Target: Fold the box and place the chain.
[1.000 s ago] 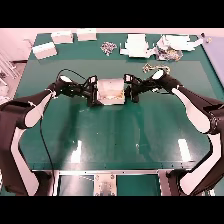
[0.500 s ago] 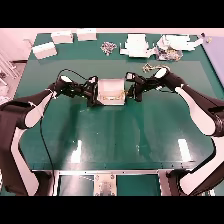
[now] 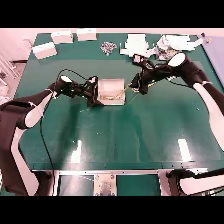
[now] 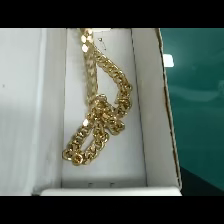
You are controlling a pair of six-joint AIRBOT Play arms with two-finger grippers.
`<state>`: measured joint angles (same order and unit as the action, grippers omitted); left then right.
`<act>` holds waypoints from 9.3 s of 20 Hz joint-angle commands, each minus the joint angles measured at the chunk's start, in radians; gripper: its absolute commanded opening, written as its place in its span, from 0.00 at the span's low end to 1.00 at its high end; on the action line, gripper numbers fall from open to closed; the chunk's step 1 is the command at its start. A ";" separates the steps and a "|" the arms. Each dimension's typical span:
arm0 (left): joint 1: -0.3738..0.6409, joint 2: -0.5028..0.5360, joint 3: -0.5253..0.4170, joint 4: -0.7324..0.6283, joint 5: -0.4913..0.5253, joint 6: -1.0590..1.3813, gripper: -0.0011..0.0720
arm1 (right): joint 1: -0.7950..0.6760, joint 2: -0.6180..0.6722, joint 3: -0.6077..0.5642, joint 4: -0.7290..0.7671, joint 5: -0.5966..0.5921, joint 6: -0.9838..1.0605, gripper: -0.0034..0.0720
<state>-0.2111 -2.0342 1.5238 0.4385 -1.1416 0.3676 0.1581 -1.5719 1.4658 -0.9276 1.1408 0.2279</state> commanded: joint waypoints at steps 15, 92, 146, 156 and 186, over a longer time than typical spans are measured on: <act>0.001 0.000 0.000 -0.001 0.000 0.000 0.88 | 0.295 0.266 0.069 -0.079 -0.383 0.163 0.05; 0.001 0.000 0.000 -0.002 0.000 0.000 0.88 | 0.025 -0.137 -0.014 0.020 -0.157 -0.222 0.05; 0.001 0.000 0.000 -0.002 0.000 0.000 0.88 | 0.044 -0.267 -0.079 0.027 -0.347 -0.315 0.39; 0.001 0.000 0.000 -0.002 0.000 0.000 0.88 | 0.044 -0.153 -0.079 0.011 -0.290 -0.132 0.05; 0.001 0.000 0.000 -0.002 0.001 0.000 0.88 | 0.343 0.170 -0.082 -0.214 -0.486 0.264 0.05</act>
<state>-0.2104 -2.0342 1.5238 0.4362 -1.1412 0.3672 0.4911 -1.3857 1.3853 -1.1419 0.6998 0.4866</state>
